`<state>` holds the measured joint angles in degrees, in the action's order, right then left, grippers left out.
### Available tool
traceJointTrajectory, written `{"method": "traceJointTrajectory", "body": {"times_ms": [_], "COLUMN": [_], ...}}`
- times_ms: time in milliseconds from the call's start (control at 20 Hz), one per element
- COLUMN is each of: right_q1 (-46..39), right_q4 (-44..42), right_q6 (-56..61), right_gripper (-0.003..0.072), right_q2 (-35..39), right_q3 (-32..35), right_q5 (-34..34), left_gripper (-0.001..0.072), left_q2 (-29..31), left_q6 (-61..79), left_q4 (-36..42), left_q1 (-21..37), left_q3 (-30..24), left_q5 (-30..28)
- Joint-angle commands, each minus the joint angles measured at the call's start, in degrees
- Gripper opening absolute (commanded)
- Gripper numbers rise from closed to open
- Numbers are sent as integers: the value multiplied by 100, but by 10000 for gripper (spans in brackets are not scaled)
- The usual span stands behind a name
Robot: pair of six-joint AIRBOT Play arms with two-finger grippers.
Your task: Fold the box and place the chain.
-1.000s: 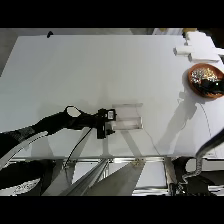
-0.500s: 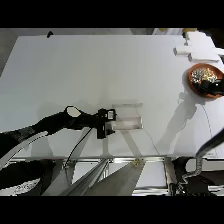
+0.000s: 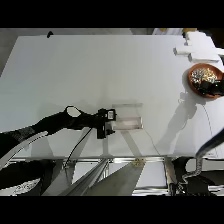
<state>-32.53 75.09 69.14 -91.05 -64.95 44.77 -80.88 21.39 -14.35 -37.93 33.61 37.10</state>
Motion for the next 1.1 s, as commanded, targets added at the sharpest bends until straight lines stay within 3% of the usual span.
{"method": "traceJointTrajectory", "body": {"times_ms": [0, 50, 100, 350, 650, 850, 1050], "right_q1": [4, 4, 4, 4, 4, 133, 863], "right_q4": [103, 101, 101, 111, -116, -920, -1001], "right_q6": [4, 2, 0, 0, 2, -9, -20], "right_gripper": [99, 87, 19, 18, 18, 18, 18], "right_q2": [-66, -68, -59, 444, 1670, 2476, 3189], "right_q3": [2, 2, 2, 2, 2, 2, 2], "right_q5": [105, 111, 114, 127, 678, 1537, 2258], "left_gripper": [167, 167, 167, 167, 167, 167, 167], "left_q2": [0, 0, 0, 0, 0, 0, 0], "left_q6": [2, 2, 2, 2, 2, 2, 0], "left_q4": [-2, -2, -2, -2, -2, -2, -2], "left_q1": [-2, -2, -2, -2, -2, -2, -2], "left_q3": [-2, -2, -2, -2, -2, -2, -2], "left_q5": [0, -2, -2, 0, 0, 0, 0]}}
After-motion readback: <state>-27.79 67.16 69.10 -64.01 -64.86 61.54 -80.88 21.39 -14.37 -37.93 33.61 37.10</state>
